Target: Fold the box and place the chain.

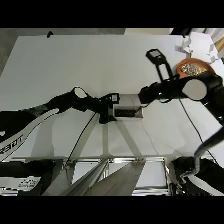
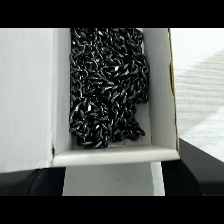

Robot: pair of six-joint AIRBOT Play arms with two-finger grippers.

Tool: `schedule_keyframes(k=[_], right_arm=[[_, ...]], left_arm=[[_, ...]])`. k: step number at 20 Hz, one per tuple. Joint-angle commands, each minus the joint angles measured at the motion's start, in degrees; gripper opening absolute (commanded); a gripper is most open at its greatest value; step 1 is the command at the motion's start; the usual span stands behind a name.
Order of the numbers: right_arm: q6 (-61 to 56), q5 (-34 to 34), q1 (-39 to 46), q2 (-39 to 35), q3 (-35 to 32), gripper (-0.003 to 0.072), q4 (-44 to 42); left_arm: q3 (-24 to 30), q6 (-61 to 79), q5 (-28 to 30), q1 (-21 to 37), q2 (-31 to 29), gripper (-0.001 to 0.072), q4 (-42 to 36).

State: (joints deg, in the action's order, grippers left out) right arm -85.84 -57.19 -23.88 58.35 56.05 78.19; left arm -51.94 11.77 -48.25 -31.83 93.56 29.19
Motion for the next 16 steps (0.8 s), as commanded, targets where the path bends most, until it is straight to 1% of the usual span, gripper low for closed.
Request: schedule_keyframes(k=[1,4,6,10,12,16], right_arm=[[1.11,-2.16,9.05,-0.22,-0.04,0.0239,1.79],[3.23,-1.46,15.58,4.46,-0.04,0.0251,3.28],[3.85,0.59,18.38,9.22,-0.04,0.0350,3.45],[3.80,6.75,19.47,19.65,-0.04,0.0363,3.82],[3.32,8.28,19.47,23.67,-0.04,0.0437,3.82],[3.21,10.67,19.47,27.04,-0.04,0.0437,3.82]], left_arm=[[0.02,-0.02,0.02,0.02,-0.02,0.0207,-0.02],[0.02,-0.02,0.02,0.02,-0.02,0.0207,-0.02],[0.02,-0.02,0.02,0.02,-0.02,0.0207,-0.02],[0.02,-0.02,0.02,0.02,-0.02,0.0207,-0.02],[0.02,-0.02,0.02,0.02,-0.02,0.0207,-0.02],[0.02,-0.02,0.02,0.02,-0.02,0.0207,-0.02]])
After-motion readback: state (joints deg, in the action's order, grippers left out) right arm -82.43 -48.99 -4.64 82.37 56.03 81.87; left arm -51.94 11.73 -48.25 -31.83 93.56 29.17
